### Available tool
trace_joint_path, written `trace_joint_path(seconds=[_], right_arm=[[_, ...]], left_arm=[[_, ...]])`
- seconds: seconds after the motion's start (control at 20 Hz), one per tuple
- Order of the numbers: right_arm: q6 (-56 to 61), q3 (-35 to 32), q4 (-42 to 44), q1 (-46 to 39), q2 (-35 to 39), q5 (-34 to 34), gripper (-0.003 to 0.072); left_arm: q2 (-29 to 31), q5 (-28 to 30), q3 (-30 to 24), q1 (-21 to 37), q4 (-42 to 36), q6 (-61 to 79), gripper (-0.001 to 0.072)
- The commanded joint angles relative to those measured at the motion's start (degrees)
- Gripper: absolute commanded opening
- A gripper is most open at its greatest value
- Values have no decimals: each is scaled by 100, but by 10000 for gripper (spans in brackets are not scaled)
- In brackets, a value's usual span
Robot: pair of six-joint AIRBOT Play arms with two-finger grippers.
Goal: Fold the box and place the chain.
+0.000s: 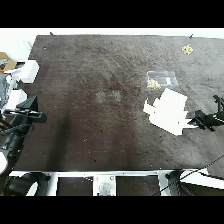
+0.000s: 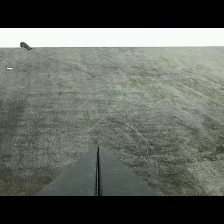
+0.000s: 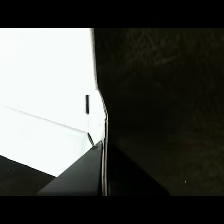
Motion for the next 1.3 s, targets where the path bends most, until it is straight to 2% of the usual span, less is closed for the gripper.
trace_joint_path(seconds=[0.0,0.15,0.3,0.45,0.55,0.7,0.9,1.0,1.1,1.15,1.2,1.25], right_arm=[[-645,-431,1025,24,450,214,1],[-981,-970,1823,389,734,400,1],[-1021,-1200,2114,1296,874,378,1],[-1019,-1191,2645,2422,872,-208,1],[-1019,-988,2684,3110,702,-691,1],[-1021,-411,2697,3757,48,-1314,1],[-1572,413,2894,4170,-761,-1884,1],[-2004,614,3270,4282,-949,-2247,1],[-2391,649,3738,4282,-1113,-2315,1],[-2540,649,3853,4286,-1213,-2260,1],[-2693,649,3862,4293,-1307,-2212,0],[-2806,649,3871,4304,-1381,-2212,1]], left_arm=[[2,2,0,-2,0,0,13],[2,2,0,-2,0,0,12],[2,2,0,-2,0,0,12],[2,0,0,-2,0,0,13],[2,7,0,-2,0,0,12],[2,70,0,-2,0,2,12],[2,258,11,-2,0,-2,12],[2,243,11,-2,0,-2,13],[2,238,11,-2,0,0,13],[2,164,13,-2,17,28,90],[2,87,13,-4,31,94,501],[2,42,17,-2,28,90,589]])
